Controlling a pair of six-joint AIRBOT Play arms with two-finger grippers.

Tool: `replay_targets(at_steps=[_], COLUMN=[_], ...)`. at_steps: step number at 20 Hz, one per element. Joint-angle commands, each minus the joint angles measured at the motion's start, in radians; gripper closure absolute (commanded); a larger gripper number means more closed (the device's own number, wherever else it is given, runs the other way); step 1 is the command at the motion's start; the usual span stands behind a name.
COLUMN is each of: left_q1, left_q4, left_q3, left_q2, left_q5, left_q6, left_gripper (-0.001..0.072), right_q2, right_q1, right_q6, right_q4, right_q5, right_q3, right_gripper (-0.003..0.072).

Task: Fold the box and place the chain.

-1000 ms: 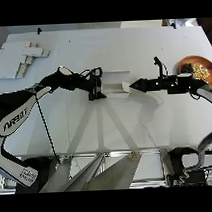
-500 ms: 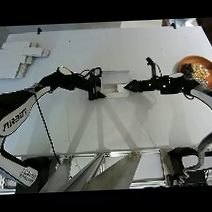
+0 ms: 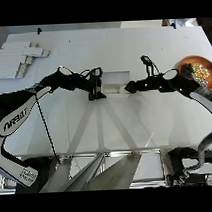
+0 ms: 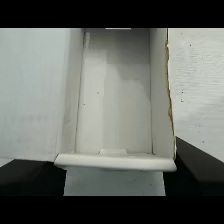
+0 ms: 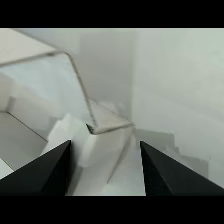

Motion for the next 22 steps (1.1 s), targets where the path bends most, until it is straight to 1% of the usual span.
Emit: replay_targets(at_steps=[1, 2, 5, 6, 9, 11, 13, 16, 19, 22], left_q1=[0.001, 0.001, 0.001, 0.001, 0.001, 0.001, 0.001, 0.001, 0.001, 0.001], left_q4=[0.002, 0.002, 0.002, 0.002, 0.002, 0.002, 0.002, 0.002, 0.002, 0.002], left_q3=[0.0, 0.0, 0.0, 0.0, 0.0, 0.0, 0.0, 0.0, 0.0, 0.0], left_q2=[0.001, 0.001, 0.001, 0.001, 0.001, 0.001, 0.001, 0.001, 0.001, 0.001], left_q5=[0.001, 0.002, 0.002, 0.001, 0.001, 0.001, 0.001, 0.001, 0.001, 0.001], left_q6=[-0.002, -0.002, -0.003, -0.003, -0.003, -0.003, -0.003, -0.004, -0.004, -0.004], left_gripper=[0.0368, 0.0368, 0.0368, 0.0368, 0.0368, 0.0368, 0.0368, 0.0368, 0.0368, 0.0368], right_q2=[0.026, 0.026, 0.026, 0.026, 0.025, 0.024, 0.021, 0.001, -0.038, -0.054], right_q1=[0.058, 0.077, 0.117, 0.13, 0.169, 0.186, 0.204, 0.226, 0.246, 0.266], right_q6=[0.309, 0.349, 0.416, 0.467, 0.591, 0.658, 0.67, 0.706, 0.741, 0.819], right_q4=[-0.364, -0.404, -0.431, -0.463, -0.626, -0.686, -0.689, -0.772, -0.812, -0.889], right_q5=[-0.006, -0.007, -0.005, 0.002, 0.051, 0.079, 0.109, 0.158, 0.193, 0.23], right_q3=[0.047, 0.064, 0.114, 0.133, 0.189, 0.211, 0.22, 0.22, 0.22, 0.221], right_gripper=[0.0211, 0.0212, 0.0224, 0.0224, 0.0224, 0.0226, 0.0227, 0.0228, 0.0231, 0.0233])
